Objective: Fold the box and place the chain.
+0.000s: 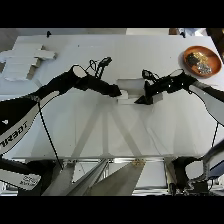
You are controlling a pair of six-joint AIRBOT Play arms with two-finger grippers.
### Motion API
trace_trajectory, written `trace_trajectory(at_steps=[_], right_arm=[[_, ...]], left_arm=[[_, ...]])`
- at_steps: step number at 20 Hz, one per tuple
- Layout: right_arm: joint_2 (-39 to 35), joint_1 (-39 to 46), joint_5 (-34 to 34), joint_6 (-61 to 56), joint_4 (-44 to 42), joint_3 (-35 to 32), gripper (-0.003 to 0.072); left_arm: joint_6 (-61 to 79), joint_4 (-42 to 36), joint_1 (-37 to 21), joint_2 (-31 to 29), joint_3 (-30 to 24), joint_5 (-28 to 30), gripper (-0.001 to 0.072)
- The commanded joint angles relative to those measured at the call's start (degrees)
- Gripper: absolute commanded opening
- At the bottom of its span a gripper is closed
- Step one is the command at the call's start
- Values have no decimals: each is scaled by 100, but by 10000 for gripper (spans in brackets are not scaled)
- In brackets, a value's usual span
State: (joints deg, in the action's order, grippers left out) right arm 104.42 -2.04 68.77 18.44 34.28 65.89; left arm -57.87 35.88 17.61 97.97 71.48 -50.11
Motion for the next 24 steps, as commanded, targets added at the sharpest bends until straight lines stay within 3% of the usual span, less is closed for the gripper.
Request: trace_trajectory(at_steps=[1, 12, 14, 18, 24], right_arm=[[-2, -2, 0, -2, -2, 4, 596], [-2, -2, 2, -2, -2, 4, 596], [-2, -2, 0, 0, -2, 4, 596], [-2, -2, 2, 0, -2, 4, 596], [-2, -2, 2, 0, -2, 4, 596]], left_arm=[[-271, 188, 39, 7, 7, 289, 422], [-1899, 1952, 570, 116, 549, 190, 391], [-2151, 2085, 678, 225, 691, 39, 391], [-2463, 2076, 774, 254, 741, 339, 390], [-2815, 2719, 782, 254, 741, 50, 377]])
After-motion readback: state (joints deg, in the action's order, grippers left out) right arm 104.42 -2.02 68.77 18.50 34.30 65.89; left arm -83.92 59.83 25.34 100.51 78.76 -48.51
